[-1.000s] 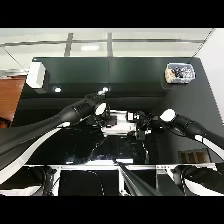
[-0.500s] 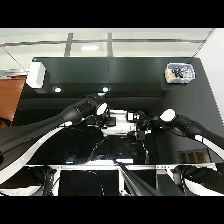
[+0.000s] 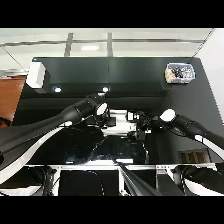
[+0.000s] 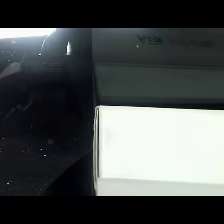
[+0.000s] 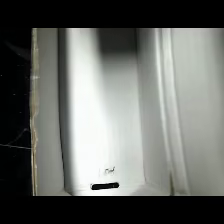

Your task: Fold the box and place the chain.

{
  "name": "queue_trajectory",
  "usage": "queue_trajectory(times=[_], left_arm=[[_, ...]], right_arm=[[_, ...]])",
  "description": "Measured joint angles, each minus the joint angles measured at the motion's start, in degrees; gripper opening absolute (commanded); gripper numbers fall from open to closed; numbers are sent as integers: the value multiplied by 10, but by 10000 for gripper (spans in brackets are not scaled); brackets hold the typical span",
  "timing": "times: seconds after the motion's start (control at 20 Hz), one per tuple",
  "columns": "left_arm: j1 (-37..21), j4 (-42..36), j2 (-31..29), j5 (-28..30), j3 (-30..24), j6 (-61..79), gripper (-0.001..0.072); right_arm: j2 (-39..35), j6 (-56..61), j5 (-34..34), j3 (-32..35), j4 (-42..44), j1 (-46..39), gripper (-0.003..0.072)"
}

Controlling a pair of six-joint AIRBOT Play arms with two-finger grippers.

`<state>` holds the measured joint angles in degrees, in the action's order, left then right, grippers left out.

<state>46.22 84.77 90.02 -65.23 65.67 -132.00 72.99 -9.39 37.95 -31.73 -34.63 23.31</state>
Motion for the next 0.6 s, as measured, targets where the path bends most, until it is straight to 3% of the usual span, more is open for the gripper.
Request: queue_trajectory(times=[0.55, 0.6], left_arm=[[-9, -1, 1, -28, 0, 1, 24], [-9, -1, 1, -28, 0, 2, 24]], right_arm=[[-99, 63, 32, 0, -90, -12, 715], [-102, 62, 33, 1, -91, -11, 565]])
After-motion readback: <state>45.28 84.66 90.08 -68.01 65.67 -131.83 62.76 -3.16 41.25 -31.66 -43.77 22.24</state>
